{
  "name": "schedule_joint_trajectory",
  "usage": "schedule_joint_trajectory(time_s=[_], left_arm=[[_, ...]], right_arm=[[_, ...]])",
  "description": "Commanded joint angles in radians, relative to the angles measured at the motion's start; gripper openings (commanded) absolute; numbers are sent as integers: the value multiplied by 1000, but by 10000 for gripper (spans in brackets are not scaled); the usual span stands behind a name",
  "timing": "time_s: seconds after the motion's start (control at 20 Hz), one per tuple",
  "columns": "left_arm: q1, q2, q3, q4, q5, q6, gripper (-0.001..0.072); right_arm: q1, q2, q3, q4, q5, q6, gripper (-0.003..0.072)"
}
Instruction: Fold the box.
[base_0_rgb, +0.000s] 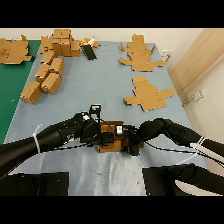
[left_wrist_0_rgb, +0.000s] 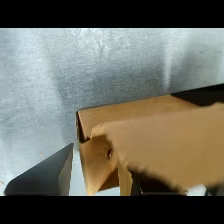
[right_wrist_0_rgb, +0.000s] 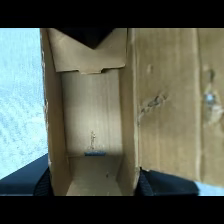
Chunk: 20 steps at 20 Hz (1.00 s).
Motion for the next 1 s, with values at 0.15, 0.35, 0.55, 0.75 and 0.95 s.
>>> schedule_joint_trajectory(time_s=[0.15,0.35,0.55,0.75,0.95], left_arm=[[-25,-99,81,18,-72,-32,433],[-28,-127,92,21,-72,-34,431],[-29,-135,92,19,-36,-33,88],[-29,-151,92,13,-29,-34,10],[-29,-161,92,-35,-32,-33,13]], right_arm=[[0,0,0,0,0,0,561],[0,0,0,0,0,1,562],[0,0,0,0,0,0,562],[0,0,0,0,0,1,562],[0,0,0,0,0,0,562]])
